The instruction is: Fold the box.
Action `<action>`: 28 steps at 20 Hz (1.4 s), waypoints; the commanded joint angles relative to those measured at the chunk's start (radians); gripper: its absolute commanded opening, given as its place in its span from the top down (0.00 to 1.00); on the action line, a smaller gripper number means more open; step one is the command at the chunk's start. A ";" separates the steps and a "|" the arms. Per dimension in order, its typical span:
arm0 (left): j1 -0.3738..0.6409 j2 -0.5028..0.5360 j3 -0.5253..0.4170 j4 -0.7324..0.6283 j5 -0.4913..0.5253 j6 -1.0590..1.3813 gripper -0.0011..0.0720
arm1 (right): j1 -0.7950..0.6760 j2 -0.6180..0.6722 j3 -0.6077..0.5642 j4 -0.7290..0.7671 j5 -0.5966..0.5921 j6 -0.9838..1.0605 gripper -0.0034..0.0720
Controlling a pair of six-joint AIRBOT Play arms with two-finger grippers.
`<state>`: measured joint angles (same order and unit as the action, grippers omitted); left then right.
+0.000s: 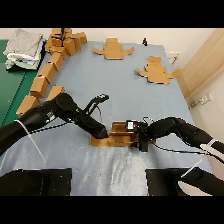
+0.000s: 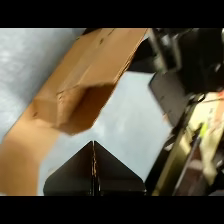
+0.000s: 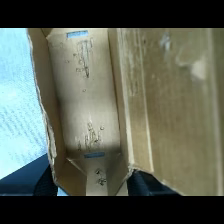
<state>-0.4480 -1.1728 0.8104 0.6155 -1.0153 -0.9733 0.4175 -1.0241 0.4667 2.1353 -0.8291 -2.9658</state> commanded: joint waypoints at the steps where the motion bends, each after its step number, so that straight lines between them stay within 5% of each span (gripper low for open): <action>1: -0.023 -0.070 0.031 -0.176 0.154 -0.047 0.97 | 0.000 0.001 0.000 0.000 0.001 0.000 0.22; 9: -0.020 -0.340 0.155 -0.135 0.215 -0.097 0.97 | 0.000 0.001 0.000 0.000 0.001 0.000 0.22; 17: -0.015 -0.367 0.184 -0.031 0.192 -0.176 0.97 | 0.000 0.001 0.000 0.000 0.001 0.000 0.22; 23: 0.072 -0.149 0.243 0.047 0.050 -0.103 0.97 | 0.000 0.001 0.000 0.000 0.001 0.000 0.22; 28: 0.056 0.152 0.050 0.092 -0.012 -0.106 0.97 | 0.000 0.001 0.000 0.000 0.001 0.000 0.22</action>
<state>-0.3851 -1.1740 0.9524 0.6750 -0.9943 -1.0935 0.4179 -1.0237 0.4664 2.1349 -0.8291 -2.9658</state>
